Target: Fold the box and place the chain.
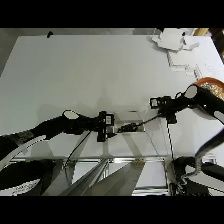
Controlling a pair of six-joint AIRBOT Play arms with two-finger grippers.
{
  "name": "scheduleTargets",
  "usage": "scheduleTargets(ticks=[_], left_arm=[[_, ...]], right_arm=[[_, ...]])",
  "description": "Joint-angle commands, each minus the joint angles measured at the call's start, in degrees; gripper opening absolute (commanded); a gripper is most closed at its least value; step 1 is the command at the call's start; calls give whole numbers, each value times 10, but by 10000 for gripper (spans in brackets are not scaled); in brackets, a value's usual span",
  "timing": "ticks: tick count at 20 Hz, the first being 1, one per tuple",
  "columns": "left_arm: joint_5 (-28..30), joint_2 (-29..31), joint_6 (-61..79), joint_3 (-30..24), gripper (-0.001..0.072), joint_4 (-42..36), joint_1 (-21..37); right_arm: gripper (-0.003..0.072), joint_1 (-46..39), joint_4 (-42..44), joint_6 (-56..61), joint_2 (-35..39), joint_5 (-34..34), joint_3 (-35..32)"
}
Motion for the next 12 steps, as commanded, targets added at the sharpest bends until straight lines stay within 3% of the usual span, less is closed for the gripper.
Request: scheduleTargets(ticks=[1,7,12], left_arm=[[0,0,0,0,140,0,0],[0,0,0,0,140,0,0],[0,0,0,0,140,0,0]], right_arm=[[21,0,-2,-3,-1,10,-8],[20,0,12,12,101,75,-8],[20,12,157,14,203,115,-8]])
